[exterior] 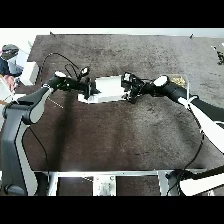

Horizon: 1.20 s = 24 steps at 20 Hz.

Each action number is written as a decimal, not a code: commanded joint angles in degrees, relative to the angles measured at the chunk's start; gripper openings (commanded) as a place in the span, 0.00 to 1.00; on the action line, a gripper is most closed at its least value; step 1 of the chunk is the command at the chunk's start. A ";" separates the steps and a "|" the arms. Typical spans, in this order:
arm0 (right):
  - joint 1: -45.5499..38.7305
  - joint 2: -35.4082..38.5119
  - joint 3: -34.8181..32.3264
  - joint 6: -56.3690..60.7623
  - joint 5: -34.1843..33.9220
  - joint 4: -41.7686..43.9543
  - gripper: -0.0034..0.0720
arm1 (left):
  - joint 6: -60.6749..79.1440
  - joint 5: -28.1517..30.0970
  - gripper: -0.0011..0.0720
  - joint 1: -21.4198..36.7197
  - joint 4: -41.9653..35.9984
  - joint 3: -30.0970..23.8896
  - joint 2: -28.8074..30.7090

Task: Fold the box and place the chain.

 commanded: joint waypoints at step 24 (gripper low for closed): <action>-3.85 -20.85 26.56 -2.95 31.02 3.80 0.95 | 0.02 -0.13 0.03 0.04 0.04 -0.02 -0.02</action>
